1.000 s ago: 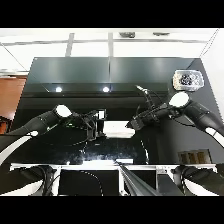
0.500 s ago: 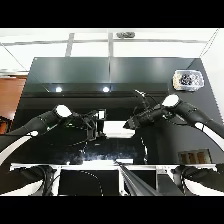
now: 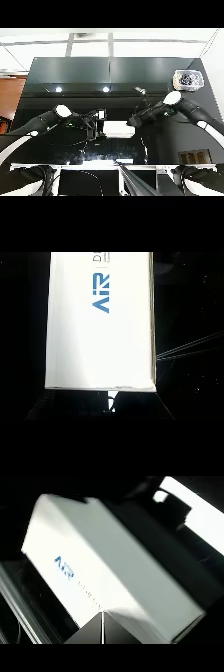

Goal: Fold the box and place the chain.

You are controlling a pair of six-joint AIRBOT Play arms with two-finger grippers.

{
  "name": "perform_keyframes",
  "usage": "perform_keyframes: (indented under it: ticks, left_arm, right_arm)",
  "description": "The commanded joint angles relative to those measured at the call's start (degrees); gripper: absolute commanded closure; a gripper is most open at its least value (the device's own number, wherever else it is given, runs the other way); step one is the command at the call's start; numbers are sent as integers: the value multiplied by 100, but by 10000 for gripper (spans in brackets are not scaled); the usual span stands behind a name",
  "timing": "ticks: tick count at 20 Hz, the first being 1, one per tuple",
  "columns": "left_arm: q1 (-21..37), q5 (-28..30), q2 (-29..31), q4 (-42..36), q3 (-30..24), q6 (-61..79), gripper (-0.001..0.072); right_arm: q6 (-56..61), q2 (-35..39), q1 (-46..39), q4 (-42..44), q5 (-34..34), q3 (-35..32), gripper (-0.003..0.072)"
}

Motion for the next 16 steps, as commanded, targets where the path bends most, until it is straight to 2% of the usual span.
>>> perform_keyframes:
  ticks: [1, 2, 3, 5, 8, 9, 12, 16]
  left_arm:
    - [0, 0, 50, 9, 4, 0, 299]
    - [0, -9, 81, 9, 7, -31, 214]
    - [2, -13, 109, 35, 22, -214, 2]
    - [11, -151, 210, 726, 175, -811, -4]
    - [9, -861, 557, 2050, 527, -1609, -4]
    - [11, -1115, 706, 2245, 647, -1731, -4]
    - [17, -1123, 1027, 1908, 859, -1770, -2]
    - [-463, -601, 791, 1493, 1222, -2422, 1]
  right_arm:
    - [2, 616, -498, 81, 769, 402, 676]
    - [37, 903, -745, 52, 796, 448, 676]
    - [85, 1154, -979, 13, 796, 452, 676]
    - [264, 1593, -1456, -282, 920, 452, 676]
    - [485, 2140, -2308, -1067, 1237, 452, 676]
    - [494, 2247, -2579, -1123, 1287, 452, 676]
    - [354, 2328, -2975, -1067, 1204, 450, 676]
    - [299, 2326, -2973, -944, 769, 450, 676]
